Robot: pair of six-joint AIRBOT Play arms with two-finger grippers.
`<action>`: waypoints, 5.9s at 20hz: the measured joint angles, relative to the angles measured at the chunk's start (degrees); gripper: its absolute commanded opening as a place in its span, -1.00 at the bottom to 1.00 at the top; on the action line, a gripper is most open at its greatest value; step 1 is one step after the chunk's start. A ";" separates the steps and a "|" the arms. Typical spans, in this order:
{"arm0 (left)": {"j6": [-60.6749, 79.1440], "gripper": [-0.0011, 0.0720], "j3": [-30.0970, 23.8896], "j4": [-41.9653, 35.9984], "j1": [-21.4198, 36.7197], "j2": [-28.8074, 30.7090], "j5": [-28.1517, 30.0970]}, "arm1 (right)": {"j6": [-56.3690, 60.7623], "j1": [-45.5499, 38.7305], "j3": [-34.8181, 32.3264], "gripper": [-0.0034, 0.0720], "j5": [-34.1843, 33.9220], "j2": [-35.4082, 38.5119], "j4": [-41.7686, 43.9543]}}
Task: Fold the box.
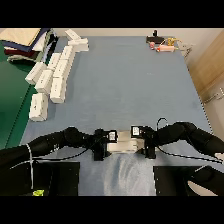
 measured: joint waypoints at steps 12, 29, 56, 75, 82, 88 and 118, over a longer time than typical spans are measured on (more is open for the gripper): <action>0.00 0.45 0.00 0.00 0.00 -0.02 0.00 | -0.13 0.02 0.00 1.00 -0.22 0.09 0.00; -0.02 0.45 0.00 -0.04 0.00 -0.02 0.02 | 23.50 0.07 1.81 0.94 -11.50 14.08 -12.04; -0.20 0.45 0.00 -0.02 0.00 -0.02 -0.07 | 73.00 9.62 8.87 -0.90 18.53 1.14 6.54; -0.42 0.45 0.00 0.00 0.00 -0.07 0.00 | 72.63 9.77 8.92 -0.90 17.62 -6.80 3.87; -0.39 0.45 0.00 0.02 0.00 -0.07 0.02 | 72.54 9.75 8.92 -0.90 17.03 -5.46 3.43; -0.39 0.45 0.00 0.04 0.00 -0.09 0.02 | 72.52 9.77 8.96 -0.90 15.78 4.46 1.90; -0.39 0.45 0.00 0.02 0.00 -0.07 0.02 | 31.91 9.77 -0.20 0.63 -3.37 15.23 -21.75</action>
